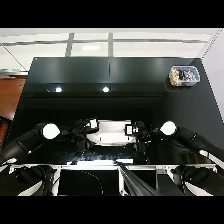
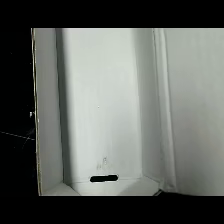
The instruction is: Fold the box and place the chain.
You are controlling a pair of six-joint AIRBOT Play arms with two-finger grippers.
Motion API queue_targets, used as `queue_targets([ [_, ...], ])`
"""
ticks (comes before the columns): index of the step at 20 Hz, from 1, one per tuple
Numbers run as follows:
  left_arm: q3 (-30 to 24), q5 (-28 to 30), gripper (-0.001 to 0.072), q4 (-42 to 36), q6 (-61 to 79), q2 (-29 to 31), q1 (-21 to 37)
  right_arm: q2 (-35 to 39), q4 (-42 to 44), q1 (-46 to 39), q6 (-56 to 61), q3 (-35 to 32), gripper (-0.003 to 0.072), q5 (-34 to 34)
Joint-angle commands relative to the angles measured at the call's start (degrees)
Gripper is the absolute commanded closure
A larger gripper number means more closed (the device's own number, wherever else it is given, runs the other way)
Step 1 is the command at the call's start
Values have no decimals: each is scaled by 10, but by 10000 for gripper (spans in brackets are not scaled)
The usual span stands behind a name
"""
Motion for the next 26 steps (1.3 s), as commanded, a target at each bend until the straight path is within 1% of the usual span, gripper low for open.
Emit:
queue_targets([
  [1, 0, 39, 88, -32, 4, -19, -23, 0, 0, 0, 0, 0, 147, 0],
  [2, 0, 38, 97, -32, 4, -21, -29, 0, 0, 0, 0, 0, 148, 0],
  [3, 0, 35, 252, -33, 4, -21, -33, 0, 0, 0, 0, 0, 148, 0],
  [4, 0, 33, 537, -35, 4, -21, -36, 0, 0, 0, 0, 0, 147, 0],
  [5, 0, 33, 618, -42, 4, -21, -37, 0, 0, 0, 0, 0, 147, 0],
  [12, 0, 32, 617, -118, 4, -22, -37, 0, 0, 0, 0, 0, 148, 0],
  [17, 0, 32, 617, -122, 4, -32, -38, 0, 0, 0, 0, 0, 147, 0],
  [19, 0, 39, 617, -122, 4, -45, -48, 0, 0, 0, 0, 0, 147, 0],
  [21, 0, 58, 614, -122, 12, -50, -67, 0, 0, 0, 0, 0, 148, 0],
  [22, 0, 72, 592, -122, 15, -50, -74, 0, 0, 0, 0, 0, 148, 0],
  [23, 0, 87, 539, -122, 15, -50, -80, 0, 0, 0, 0, 0, 148, 0],
  [26, 0, 94, 529, -104, 17, -50, -83, 0, 0, 0, 0, 0, 147, 0],
])
